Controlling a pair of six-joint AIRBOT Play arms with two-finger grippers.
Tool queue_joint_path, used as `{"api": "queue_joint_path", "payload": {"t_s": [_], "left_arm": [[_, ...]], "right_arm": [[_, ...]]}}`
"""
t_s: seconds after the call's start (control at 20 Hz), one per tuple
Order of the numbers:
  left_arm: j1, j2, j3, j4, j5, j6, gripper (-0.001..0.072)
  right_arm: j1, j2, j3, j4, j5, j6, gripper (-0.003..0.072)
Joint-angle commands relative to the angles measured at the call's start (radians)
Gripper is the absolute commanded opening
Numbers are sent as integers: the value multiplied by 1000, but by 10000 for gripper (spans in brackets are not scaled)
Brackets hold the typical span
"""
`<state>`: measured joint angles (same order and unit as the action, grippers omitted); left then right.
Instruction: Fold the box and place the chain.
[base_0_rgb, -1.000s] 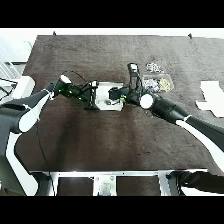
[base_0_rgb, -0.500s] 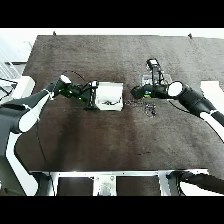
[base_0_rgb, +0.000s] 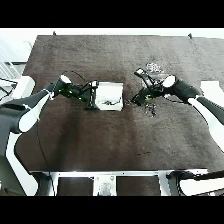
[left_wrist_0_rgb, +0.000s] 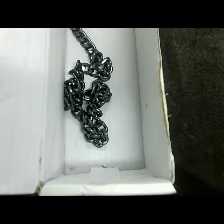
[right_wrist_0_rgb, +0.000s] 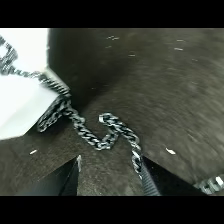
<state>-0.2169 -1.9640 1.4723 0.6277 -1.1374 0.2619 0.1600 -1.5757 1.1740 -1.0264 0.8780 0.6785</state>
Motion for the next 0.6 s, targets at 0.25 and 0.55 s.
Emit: {"api": "queue_joint_path", "payload": {"t_s": [0.25, 0.55], "left_arm": [[0, 0, 1, 0, 1, 0, 348], [0, 0, 1, 0, 0, 0, 348]], "right_arm": [[9, -131, 116, 5, 97, -184, 451], [27, -180, 150, -74, 118, -187, 453]]}}
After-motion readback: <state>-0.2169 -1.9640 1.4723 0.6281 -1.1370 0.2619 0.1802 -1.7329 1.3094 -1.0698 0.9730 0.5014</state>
